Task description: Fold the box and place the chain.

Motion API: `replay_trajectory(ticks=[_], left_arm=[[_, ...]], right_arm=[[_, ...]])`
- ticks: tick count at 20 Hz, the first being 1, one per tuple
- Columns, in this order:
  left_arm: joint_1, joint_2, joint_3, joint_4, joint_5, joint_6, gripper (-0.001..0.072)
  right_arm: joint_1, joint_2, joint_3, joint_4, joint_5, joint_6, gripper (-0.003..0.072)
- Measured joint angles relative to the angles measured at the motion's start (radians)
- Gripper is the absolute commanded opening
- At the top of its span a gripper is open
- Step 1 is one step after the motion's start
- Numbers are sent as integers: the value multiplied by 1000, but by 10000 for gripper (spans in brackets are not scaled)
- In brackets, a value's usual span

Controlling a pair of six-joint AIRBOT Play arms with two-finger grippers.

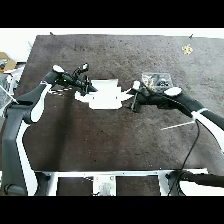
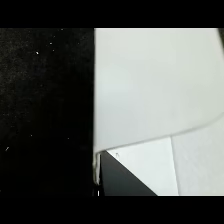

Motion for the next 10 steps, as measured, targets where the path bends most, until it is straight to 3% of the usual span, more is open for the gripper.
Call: replay_trajectory(ticks=[10], left_arm=[[0,0,-1,-9,0,0,13]], right_arm=[[128,-212,153,-155,-8,2,653]])
